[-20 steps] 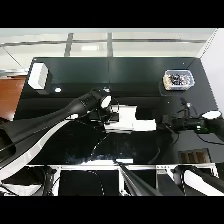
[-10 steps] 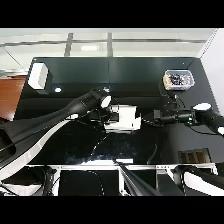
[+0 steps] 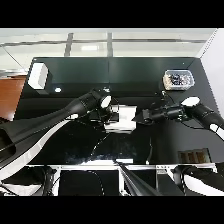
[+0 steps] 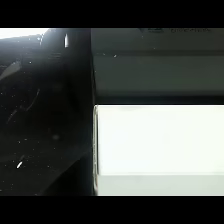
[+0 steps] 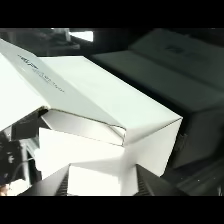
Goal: Fold the box and place the chain.
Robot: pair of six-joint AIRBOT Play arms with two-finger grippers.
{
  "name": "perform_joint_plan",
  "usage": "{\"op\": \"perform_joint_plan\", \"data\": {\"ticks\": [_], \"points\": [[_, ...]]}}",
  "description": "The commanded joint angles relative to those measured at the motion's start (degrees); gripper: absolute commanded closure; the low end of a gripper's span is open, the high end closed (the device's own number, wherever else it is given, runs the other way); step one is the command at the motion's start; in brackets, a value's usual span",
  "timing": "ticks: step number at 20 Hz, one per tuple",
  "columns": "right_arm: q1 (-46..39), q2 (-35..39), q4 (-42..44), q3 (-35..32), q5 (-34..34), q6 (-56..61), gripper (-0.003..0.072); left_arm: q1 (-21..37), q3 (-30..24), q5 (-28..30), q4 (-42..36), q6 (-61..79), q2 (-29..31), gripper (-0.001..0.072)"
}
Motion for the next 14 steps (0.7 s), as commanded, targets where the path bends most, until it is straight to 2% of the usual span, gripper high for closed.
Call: {"op": "perform_joint_plan", "data": {"ticks": [1,5,8,10,14], "points": [[4.7,0.0,-6.1,1.5,-3.7,6.3,0.0272,0.0,0.0,0.0,0.0,0.0,0.0,0.0681],[9.0,0.0,-15.6,5.5,-5.9,15.2,0.0273,0.0,0.0,0.0,0.0,0.0,0.0,0.0681],[13.6,-0.6,-26.3,9.6,-6.9,27.2,0.0273,0.0,0.0,0.1,0.0,0.0,0.0,0.068],[17.0,-1.8,-33.3,12.7,-6.9,34.4,0.0449,0.0,0.0,0.1,0.0,0.0,0.0,0.0681],[22.8,-6.3,-45.9,19.2,-2.7,49.5,0.0448,0.0,0.0,0.0,0.0,0.0,0.0,0.0681]]}}
